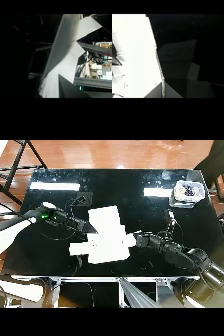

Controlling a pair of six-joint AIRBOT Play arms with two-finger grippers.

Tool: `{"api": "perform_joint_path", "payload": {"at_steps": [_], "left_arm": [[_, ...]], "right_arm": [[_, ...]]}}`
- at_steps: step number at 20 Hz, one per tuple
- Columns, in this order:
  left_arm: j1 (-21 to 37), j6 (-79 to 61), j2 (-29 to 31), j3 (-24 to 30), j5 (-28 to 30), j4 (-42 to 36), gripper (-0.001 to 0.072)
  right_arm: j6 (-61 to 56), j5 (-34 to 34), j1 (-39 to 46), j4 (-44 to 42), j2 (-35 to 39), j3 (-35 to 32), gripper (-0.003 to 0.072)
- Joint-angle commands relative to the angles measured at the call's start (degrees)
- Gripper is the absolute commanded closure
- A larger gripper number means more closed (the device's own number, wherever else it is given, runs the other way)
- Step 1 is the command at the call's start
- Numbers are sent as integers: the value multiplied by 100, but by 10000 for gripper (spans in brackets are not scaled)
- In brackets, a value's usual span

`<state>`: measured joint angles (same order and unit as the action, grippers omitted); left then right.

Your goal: Fold the box and place the chain.

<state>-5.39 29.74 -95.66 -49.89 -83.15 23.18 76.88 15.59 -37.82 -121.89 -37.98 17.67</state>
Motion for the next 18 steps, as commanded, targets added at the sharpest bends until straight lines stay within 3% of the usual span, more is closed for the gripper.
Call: {"api": "perform_joint_path", "payload": {"at_steps": [1,2,3,4,6,8,11,13,16,18], "left_arm": [[0,-138,-4,0,-269,-2,477],[2,-304,-4,-2,-415,22,547],[0,-522,-4,-2,-566,44,665],[2,-894,-4,-9,-706,57,687],[-15,-1276,7,-118,-772,146,690],[-109,-1158,133,-428,-527,284,693],[-518,-1263,876,-575,581,835,694],[-957,-1569,1537,-522,1217,1233,694],[-1648,-1886,2470,-131,1460,1196,694],[-2072,-2420,3077,529,2594,1038,691]], "right_arm": [[-20,-9,-4,2,2,-2,668],[-20,-13,-2,55,2,-2,539],[-22,-48,4,197,2,0,181],[-22,-57,81,313,2,0,-29],[-20,221,577,713,31,87,-20],[-13,1113,1394,1268,111,479,-19],[553,2927,2413,2625,201,1475,-19],[1117,3633,2728,3147,201,1980,-18],[1958,4162,2577,3152,179,2024,-19],[1976,4096,2321,3115,170,1816,-19]]}}
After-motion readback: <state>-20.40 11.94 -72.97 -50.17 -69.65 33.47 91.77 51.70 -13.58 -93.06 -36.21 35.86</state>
